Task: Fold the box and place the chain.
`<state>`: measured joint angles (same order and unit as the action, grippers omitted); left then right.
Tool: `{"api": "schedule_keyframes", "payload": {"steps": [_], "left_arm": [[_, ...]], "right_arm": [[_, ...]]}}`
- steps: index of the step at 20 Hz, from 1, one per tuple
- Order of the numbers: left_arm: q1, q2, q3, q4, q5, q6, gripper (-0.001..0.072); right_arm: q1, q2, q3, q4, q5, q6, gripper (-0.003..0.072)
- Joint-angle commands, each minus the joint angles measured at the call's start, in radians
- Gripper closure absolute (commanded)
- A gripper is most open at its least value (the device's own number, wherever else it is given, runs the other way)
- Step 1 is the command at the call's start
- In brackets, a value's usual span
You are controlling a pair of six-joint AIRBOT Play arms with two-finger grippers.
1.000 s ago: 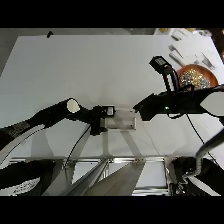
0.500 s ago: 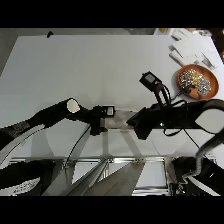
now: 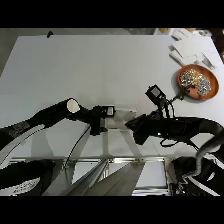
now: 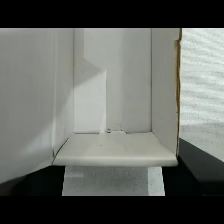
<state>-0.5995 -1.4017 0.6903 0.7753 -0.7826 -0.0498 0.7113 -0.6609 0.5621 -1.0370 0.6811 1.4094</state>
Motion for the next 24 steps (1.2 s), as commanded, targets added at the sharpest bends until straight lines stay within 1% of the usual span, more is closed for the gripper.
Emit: {"api": "schedule_keyframes", "payload": {"steps": [1, 3, 4, 5, 9, 11, 12, 13, 15, 16, 17, 18, 19, 20, 21, 22, 23, 24], "left_arm": [[0.001, 0.001, 0.000, 0.000, 0.000, 0.000, 0.0576], [0.001, 0.001, 0.000, 0.000, 0.000, 0.000, 0.0576], [0.001, 0.001, 0.000, 0.000, 0.000, 0.000, 0.0576], [0.000, 0.001, 0.000, 0.000, 0.000, 0.000, 0.0576], [0.000, 0.001, 0.000, 0.000, 0.000, 0.000, 0.0576], [0.001, 0.001, 0.000, 0.000, 0.000, 0.000, 0.0576], [0.000, 0.001, 0.000, 0.000, 0.000, 0.000, 0.0576], [0.001, 0.001, 0.000, 0.000, 0.000, 0.000, 0.0576], [0.001, 0.001, 0.000, 0.000, 0.000, 0.000, 0.0576], [0.000, 0.001, 0.000, 0.000, 0.001, 0.000, 0.0576], [0.000, 0.001, 0.000, 0.000, 0.000, 0.000, 0.0576], [0.001, 0.001, 0.000, 0.000, 0.000, 0.000, 0.0576], [0.000, 0.001, 0.000, 0.000, 0.000, 0.000, 0.0576], [0.000, 0.001, 0.000, 0.000, 0.000, 0.000, 0.0576], [0.000, 0.001, 0.000, 0.000, 0.000, 0.000, 0.0576], [0.001, 0.001, 0.000, 0.000, 0.000, 0.000, 0.0576], [0.000, 0.001, 0.000, 0.000, 0.000, 0.000, 0.0576], [0.000, 0.001, 0.000, 0.000, 0.000, 0.000, 0.0576]], "right_arm": [[0.005, -0.050, -0.018, -0.036, -0.178, 0.003, 0.0670], [0.005, -0.104, -0.018, -0.047, -0.178, 0.000, 0.0669], [0.005, -0.130, -0.018, -0.051, -0.163, 0.001, 0.0645], [0.005, -0.158, -0.018, -0.056, -0.146, 0.003, 0.0586], [0.005, -0.236, -0.017, -0.119, -0.128, 0.034, 0.0587], [0.005, -0.242, -0.007, -0.118, -0.095, 0.033, 0.0562], [0.005, -0.236, 0.018, -0.124, -0.060, 0.026, 0.0545], [0.005, -0.224, 0.055, -0.151, -0.017, 0.026, 0.0545], [-0.010, -0.197, 0.151, -0.221, 0.104, 0.026, 0.0545], [-0.039, -0.193, 0.200, -0.236, 0.177, 0.026, 0.0523], [-0.076, -0.193, 0.237, -0.240, 0.238, 0.026, 0.0472], [-0.123, -0.193, 0.263, -0.240, 0.296, 0.026, 0.0439], [-0.171, -0.193, 0.277, -0.241, 0.339, 0.022, 0.0437], [-0.228, -0.192, 0.280, -0.243, 0.377, 0.022, 0.0440], [-0.285, -0.193, 0.280, -0.244, 0.410, 0.021, 0.0475], [-0.346, -0.193, 0.279, -0.252, 0.441, 0.011, 0.0565], [-0.401, -0.198, 0.275, -0.265, 0.452, -0.004, 0.0671], [-0.445, -0.206, 0.267, -0.284, 0.444, -0.003, 0.0670]]}}
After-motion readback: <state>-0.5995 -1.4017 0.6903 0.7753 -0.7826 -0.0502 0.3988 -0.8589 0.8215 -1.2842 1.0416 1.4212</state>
